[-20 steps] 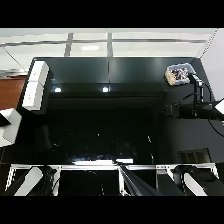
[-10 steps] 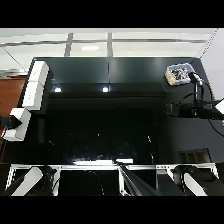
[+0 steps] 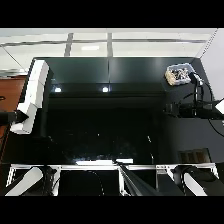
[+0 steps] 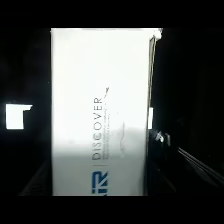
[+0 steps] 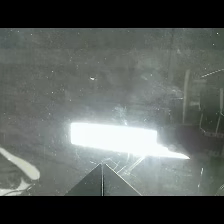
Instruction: Fold the box and place the chain.
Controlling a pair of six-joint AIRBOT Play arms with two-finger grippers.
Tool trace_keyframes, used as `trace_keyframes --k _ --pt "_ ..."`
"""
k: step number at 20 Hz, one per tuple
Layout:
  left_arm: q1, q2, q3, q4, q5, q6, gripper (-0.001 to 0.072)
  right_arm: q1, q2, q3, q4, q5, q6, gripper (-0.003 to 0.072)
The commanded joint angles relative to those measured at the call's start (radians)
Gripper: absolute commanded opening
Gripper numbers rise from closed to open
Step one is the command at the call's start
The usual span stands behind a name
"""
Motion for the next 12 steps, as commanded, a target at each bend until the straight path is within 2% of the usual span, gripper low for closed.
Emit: trace_keyframes --k 1,4,7,8,9,10,12 --pt "-0.065 -0.01 0.022 0.055 0.048 0.018 0.0711 0.0 0.001 0.0 0.002 0.012 0.008 0.002" --pt "-0.132 -0.003 0.15 0.114 0.007 -0.035 0.0711 0.0 0.001 0.0 0.017 0.022 0.008 0.002" --pt "-0.198 0.0 0.313 0.072 -0.008 -0.18 0.0709 0.0 0.001 0.0 0.054 -0.01 0.007 0.002" --pt "-0.224 0.0 0.36 0.039 -0.012 -0.263 0.0688 0.0 0.001 0.0 0.064 -0.036 0.007 0.002" --pt "-0.247 0.0 0.391 -0.009 -0.028 -0.356 0.0636 0.003 0.001 -0.001 0.06 -0.072 0.006 0.002" --pt "-0.272 0.003 0.402 -0.075 -0.056 -0.44 0.0509 0.013 0.001 -0.006 0.053 -0.126 0.004 0.002" --pt "-0.353 0.03 0.353 -0.146 -0.097 -0.512 0.0032 0.049 -0.002 -0.03 0.051 -0.249 -0.017 0.002"
